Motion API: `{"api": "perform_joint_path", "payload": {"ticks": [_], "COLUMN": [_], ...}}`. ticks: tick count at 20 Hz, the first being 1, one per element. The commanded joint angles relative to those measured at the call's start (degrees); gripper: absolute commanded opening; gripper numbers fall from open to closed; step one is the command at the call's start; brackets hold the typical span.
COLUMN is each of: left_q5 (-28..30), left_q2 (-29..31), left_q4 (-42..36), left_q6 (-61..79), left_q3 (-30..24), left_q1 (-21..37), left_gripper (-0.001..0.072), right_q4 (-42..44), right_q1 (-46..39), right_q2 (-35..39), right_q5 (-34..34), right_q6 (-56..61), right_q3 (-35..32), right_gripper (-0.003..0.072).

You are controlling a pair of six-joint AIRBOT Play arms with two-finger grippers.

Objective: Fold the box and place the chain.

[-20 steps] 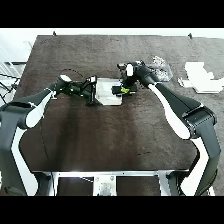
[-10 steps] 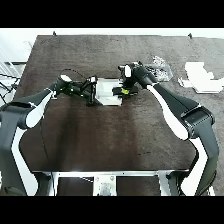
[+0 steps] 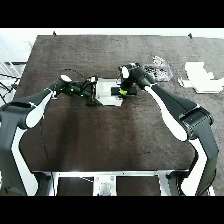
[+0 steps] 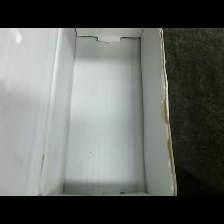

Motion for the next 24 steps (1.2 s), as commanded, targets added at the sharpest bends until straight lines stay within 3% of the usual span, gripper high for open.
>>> {"api": "perform_joint_path", "payload": {"ticks": [1, 3, 4, 5, 10, 11, 13, 18, 22, 24], "left_q5": [0.1, 0.1, 0.1, 0.1, 0.1, 0.1, 0.1, 0.1, 0.1, 0.1], "left_q2": [0.0, 0.0, 0.0, 0.0, 0.0, 0.0, 0.0, 0.0, 0.0, 0.0], "left_q4": [0.1, 0.1, 0.1, 0.1, 0.1, 0.1, 0.1, 0.1, 0.1, 0.1], "left_q6": [0.2, 0.2, 0.2, 0.2, 0.2, 0.2, 0.2, 0.2, 0.2, 0.2], "left_q3": [0.0, 0.0, 0.0, 0.0, 0.0, 0.0, 0.0, 0.0, 0.0, 0.0], "left_q1": [0.0, 0.0, 0.0, 0.0, 0.0, 0.0, 0.0, 0.0, 0.0, 0.0], "left_gripper": [0.0286, 0.0286, 0.0285, 0.0285, 0.0285, 0.0286, 0.0286, 0.0285, 0.0285, 0.0285], "right_q4": [0.2, 0.2, 0.2, 0.2, 0.2, 0.3, 0.2, -0.7, -11.6, -12.7], "right_q1": [0.2, 0.2, 0.2, 0.1, 0.1, 0.0, -0.2, -2.6, -7.3, -11.6], "right_q2": [0.0, 0.0, 0.0, 0.0, 1.3, 2.0, 3.7, 10.2, 14.5, 14.3], "right_q5": [-1.2, -1.2, -1.2, -1.2, -0.3, 0.7, 2.4, 3.3, 2.4, -1.2], "right_q6": [0.5, 0.5, 0.4, 0.3, -0.2, -1.4, -3.7, -11.1, -14.3, -15.7], "right_q3": [0.0, 0.0, 0.1, 0.2, 1.8, 1.9, 1.9, 1.9, 1.9, 1.9], "right_gripper": [0.0014, 0.0046, 0.0210, 0.0275, 0.0275, 0.0302, 0.0435, 0.0433, 0.0434, 0.0433]}}
